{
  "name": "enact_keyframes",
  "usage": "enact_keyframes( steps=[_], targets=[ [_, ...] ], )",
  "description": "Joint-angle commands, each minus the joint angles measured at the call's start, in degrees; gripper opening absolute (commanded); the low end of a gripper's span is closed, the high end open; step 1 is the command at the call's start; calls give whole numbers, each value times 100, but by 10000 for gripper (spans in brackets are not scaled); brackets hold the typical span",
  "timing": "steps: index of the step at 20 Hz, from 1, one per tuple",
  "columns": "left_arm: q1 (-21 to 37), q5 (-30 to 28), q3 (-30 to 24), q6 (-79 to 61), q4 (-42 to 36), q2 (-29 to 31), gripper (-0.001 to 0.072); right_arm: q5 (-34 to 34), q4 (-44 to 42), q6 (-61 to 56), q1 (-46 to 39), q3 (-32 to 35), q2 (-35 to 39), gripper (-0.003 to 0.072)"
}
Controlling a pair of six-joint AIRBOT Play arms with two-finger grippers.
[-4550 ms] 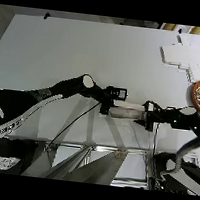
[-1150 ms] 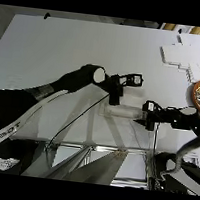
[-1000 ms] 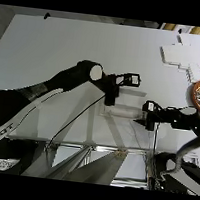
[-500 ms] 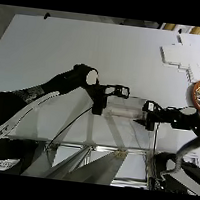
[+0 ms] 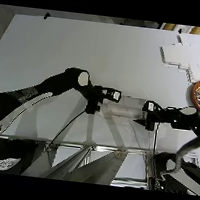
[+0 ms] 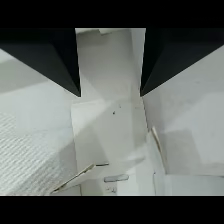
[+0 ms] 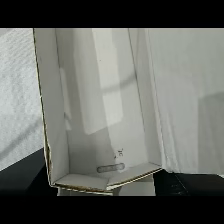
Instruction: Fold the box and place the chain.
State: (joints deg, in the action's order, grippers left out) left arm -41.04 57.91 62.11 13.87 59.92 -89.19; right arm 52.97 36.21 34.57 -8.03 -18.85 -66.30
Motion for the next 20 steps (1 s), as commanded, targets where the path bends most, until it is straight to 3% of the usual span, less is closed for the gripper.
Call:
enact_keyframes(
  steps=[1, 5, 9, 12, 19, 20],
  targets=[
    [22, -553, -308, -1204, -568, 79, 417, 0, -2, -2, 0, 0, -2, 459],
    [22, -927, -310, -1257, -675, 66, 416, 0, -2, -2, 0, 0, -2, 459],
    [-15, -931, -310, -1239, -767, -20, 412, 0, -2, -2, 0, 0, -2, 459],
    [-197, -935, -310, -1241, -793, -92, 337, 0, -2, -2, 0, 0, -2, 459],
    [-369, -973, -310, -1237, -852, -212, 327, 0, -2, -2, 0, 0, -2, 459],
    [-369, -977, -310, -1239, -870, -212, 289, 0, -2, -2, 0, 0, -2, 459]
  ],
)
